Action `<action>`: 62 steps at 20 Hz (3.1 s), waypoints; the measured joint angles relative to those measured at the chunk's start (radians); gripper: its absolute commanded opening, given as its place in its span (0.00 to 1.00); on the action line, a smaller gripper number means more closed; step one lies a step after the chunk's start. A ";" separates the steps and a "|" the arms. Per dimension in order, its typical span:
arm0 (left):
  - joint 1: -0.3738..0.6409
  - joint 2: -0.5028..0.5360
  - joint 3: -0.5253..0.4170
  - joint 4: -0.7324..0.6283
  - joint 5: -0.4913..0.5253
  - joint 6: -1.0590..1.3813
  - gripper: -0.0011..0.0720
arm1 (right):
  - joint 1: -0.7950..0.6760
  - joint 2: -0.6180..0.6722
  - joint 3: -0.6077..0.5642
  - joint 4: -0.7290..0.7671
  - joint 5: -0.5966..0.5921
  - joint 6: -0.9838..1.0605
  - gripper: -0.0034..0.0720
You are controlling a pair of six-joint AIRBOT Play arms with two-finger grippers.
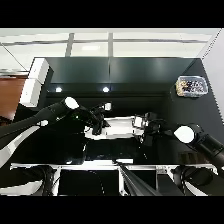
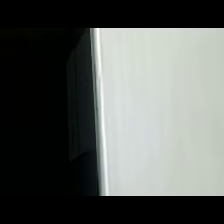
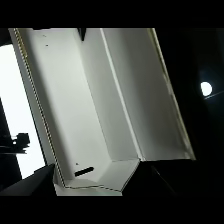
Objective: Fold the box and place the chain.
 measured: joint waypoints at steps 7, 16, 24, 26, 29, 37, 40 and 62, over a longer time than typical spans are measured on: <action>0.000 -0.002 0.000 0.000 -0.003 0.000 0.05 | -0.082 -0.063 0.012 0.191 0.043 -0.173 0.95; -0.001 -0.002 0.000 0.000 -0.003 0.002 0.05 | -0.097 -0.139 -0.021 0.320 0.080 -0.342 0.95; -0.001 -0.002 0.000 0.000 -0.002 0.002 0.05 | -0.098 -0.208 -0.044 0.331 0.078 -0.434 0.95; -0.001 -0.002 0.000 0.000 -0.002 0.002 0.05 | -0.098 -0.221 -0.045 0.332 0.078 -0.450 0.95; -0.001 -0.002 0.000 0.000 -0.002 0.001 0.05 | -0.098 -0.230 -0.046 0.342 0.078 -0.473 0.95; -0.001 -0.003 0.000 0.000 -0.001 0.000 0.05 | -0.098 -0.269 -0.045 0.371 0.063 -0.508 0.95; -0.001 -0.003 0.000 -0.001 -0.001 0.000 0.05 | -0.098 -0.275 -0.044 0.372 0.059 -0.510 0.95; -0.001 -0.004 0.000 0.000 -0.002 0.000 0.05 | -0.085 -0.294 -0.032 0.349 0.038 -0.474 0.66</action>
